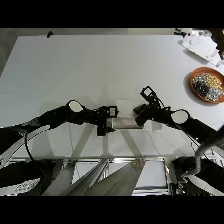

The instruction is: Fold the box and place the chain.

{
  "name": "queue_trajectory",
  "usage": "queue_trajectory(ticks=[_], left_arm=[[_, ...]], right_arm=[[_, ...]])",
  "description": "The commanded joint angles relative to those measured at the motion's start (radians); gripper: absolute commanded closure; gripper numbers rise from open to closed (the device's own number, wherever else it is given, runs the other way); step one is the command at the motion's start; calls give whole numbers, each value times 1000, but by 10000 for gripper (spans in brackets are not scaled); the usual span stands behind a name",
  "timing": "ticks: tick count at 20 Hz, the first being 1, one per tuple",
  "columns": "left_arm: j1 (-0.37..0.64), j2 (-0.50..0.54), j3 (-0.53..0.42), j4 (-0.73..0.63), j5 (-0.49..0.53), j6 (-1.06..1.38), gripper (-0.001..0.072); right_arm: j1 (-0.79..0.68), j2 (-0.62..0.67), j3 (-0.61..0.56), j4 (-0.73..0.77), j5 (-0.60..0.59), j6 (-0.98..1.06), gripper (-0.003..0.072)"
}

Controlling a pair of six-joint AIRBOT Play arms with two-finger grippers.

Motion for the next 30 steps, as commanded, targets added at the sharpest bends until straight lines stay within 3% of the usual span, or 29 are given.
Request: queue_trajectory(ticks=[1,3,5,8,11,13,15,16,18,19,21,22,26,30], left_arm=[[0,0,0,0,1,2,375],[0,0,0,0,0,2,375],[0,0,0,0,1,2,375],[0,0,0,0,1,2,375],[0,0,0,0,1,2,375],[0,0,0,0,1,2,375],[0,0,0,1,1,2,375],[0,0,0,1,1,2,375],[0,0,0,0,1,2,375],[0,0,0,0,1,2,375],[0,0,0,0,1,2,375],[0,0,0,0,1,2,375],[0,0,0,0,0,2,375],[0,0,0,0,1,2,375]], right_arm=[[1,29,36,-11,64,17,677],[1,80,92,-40,101,22,677],[1,132,143,-171,201,44,677],[1,203,175,-485,418,143,680],[1,220,175,-758,735,210,680],[1,220,175,-890,853,203,677],[1,217,172,-918,820,192,676],[-3,210,171,-901,776,166,608],[-14,188,153,-866,655,156,130],[-14,176,142,-868,619,146,127],[-14,146,130,-847,608,75,350],[-14,133,122,-823,595,39,374],[-14,90,93,-705,446,-30,374],[-14,31,92,-652,410,-45,405]])
